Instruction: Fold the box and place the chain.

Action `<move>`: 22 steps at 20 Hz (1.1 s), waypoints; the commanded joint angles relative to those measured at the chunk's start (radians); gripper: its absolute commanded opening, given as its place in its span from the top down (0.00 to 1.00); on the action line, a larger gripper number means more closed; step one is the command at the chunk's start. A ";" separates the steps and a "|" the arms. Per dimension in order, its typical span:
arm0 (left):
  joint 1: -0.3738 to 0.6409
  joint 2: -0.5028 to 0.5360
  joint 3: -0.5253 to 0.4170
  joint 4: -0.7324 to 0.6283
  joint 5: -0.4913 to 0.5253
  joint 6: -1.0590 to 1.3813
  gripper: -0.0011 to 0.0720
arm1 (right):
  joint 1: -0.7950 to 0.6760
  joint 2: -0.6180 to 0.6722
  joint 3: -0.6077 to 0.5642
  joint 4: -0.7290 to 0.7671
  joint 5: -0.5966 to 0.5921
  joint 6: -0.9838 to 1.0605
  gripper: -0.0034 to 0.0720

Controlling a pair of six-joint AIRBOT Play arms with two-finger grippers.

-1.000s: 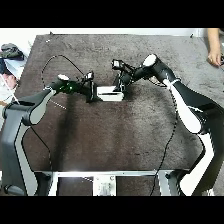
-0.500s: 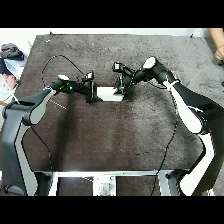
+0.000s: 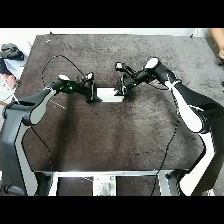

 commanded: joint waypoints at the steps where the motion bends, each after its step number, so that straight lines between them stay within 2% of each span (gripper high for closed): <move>1: 0.000 0.000 0.000 -0.001 0.003 0.001 0.28 | -0.029 0.002 0.002 0.156 0.019 -0.003 0.48; 5: 0.000 0.000 0.000 -0.001 0.003 0.001 0.28 | -0.039 0.002 0.002 0.210 0.035 -0.003 0.49; 7: 0.000 0.000 0.000 -0.001 0.003 0.001 0.28 | -0.039 0.001 0.001 0.209 0.035 0.019 0.94; 15: 0.000 0.000 0.000 -0.001 0.003 0.001 0.28 | -0.038 -0.051 0.000 0.067 0.044 0.159 0.94; 18: 0.000 0.000 0.000 0.000 0.003 0.001 0.28 | -0.038 -0.081 0.000 0.061 0.078 0.160 0.94; 22: 0.000 0.000 0.000 0.000 0.003 0.001 0.28 | -0.038 -0.092 0.000 0.040 0.064 0.164 0.94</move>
